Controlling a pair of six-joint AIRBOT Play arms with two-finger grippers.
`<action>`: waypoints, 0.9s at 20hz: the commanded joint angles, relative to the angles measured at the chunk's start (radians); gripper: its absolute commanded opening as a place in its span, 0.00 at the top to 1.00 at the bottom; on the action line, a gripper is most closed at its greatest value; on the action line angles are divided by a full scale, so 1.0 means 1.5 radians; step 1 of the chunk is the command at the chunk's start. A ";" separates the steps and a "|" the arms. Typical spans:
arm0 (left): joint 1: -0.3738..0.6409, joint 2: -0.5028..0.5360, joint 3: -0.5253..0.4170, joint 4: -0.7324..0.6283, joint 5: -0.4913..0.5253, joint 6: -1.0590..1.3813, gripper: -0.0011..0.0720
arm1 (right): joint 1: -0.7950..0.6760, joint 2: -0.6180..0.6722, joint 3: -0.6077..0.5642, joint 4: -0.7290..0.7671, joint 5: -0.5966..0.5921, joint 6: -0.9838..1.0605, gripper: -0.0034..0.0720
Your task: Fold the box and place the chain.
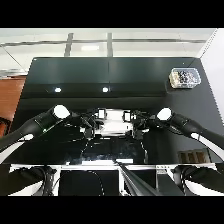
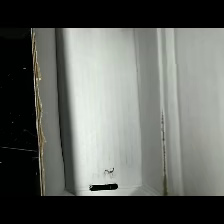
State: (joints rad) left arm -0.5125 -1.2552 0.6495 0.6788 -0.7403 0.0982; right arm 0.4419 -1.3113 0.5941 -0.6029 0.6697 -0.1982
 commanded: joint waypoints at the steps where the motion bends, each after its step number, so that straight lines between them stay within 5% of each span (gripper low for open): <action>1: -0.007 -0.001 0.001 -0.007 0.012 -0.001 0.76 | 0.001 0.000 0.000 0.000 0.000 0.000 0.94; 3: -0.007 -0.001 0.001 -0.007 -0.004 -0.001 0.81 | 0.001 0.000 0.000 0.000 0.000 0.000 0.94; 4: -0.008 -0.001 0.001 -0.007 -0.006 -0.001 0.75 | 0.001 0.000 0.000 0.000 0.000 0.000 0.94; 5: -0.008 -0.001 0.001 -0.007 -0.003 -0.001 0.48 | 0.001 0.000 0.000 0.000 0.000 0.000 0.94; 6: -0.007 -0.001 0.001 -0.006 -0.002 -0.012 0.47 | 0.001 0.000 0.000 0.000 0.000 0.000 0.94; 7: -0.006 0.000 0.001 0.001 -0.002 -0.027 0.75 | 0.001 0.000 0.000 0.000 0.000 0.000 0.94; 9: -0.007 0.001 0.002 0.001 -0.011 -0.032 0.52 | 0.001 0.000 0.000 0.000 0.000 0.000 0.94; 12: 0.010 0.052 0.018 0.054 -0.076 -0.099 0.95 | 0.001 0.000 0.000 0.000 0.000 0.000 0.94; 18: 0.148 0.235 0.018 0.289 -0.239 -0.513 0.95 | 0.001 0.000 0.000 0.000 0.000 0.000 0.94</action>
State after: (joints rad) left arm -0.3843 -1.0065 0.6773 0.9230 -0.9714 -0.3481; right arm 0.4419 -1.3109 0.5941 -0.6033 0.6693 -0.1986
